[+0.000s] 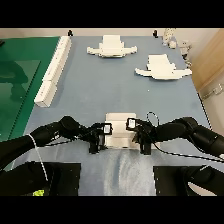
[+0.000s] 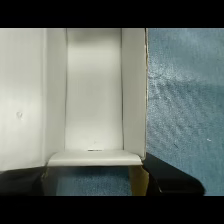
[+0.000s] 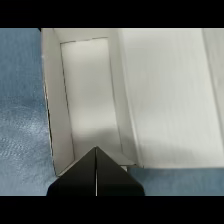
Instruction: Fold the box.
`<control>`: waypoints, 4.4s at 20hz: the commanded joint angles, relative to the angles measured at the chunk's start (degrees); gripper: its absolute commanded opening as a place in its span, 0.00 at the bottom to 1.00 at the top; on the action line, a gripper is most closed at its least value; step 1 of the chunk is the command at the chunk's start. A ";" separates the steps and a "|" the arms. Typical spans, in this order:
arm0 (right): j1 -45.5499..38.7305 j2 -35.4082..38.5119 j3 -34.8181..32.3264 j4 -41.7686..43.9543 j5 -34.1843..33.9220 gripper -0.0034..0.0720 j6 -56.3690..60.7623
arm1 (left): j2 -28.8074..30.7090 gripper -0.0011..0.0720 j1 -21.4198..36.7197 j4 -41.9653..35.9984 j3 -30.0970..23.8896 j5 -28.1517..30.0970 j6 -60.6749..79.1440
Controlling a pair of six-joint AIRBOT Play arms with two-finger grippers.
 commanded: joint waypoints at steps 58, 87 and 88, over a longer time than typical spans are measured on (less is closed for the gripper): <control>-27.06 0.33 -4.55 25.64 -17.20 0.40 39.15 | 0.00 0.68 0.00 0.02 0.00 0.02 0.02; 18.69 -24.20 22.67 -32.59 -20.55 0.46 117.07 | 0.00 0.68 0.00 0.02 0.00 0.02 0.02; 18.69 -24.20 22.67 -32.59 -20.50 0.36 117.15 | 0.00 0.68 0.00 0.02 0.00 0.02 0.02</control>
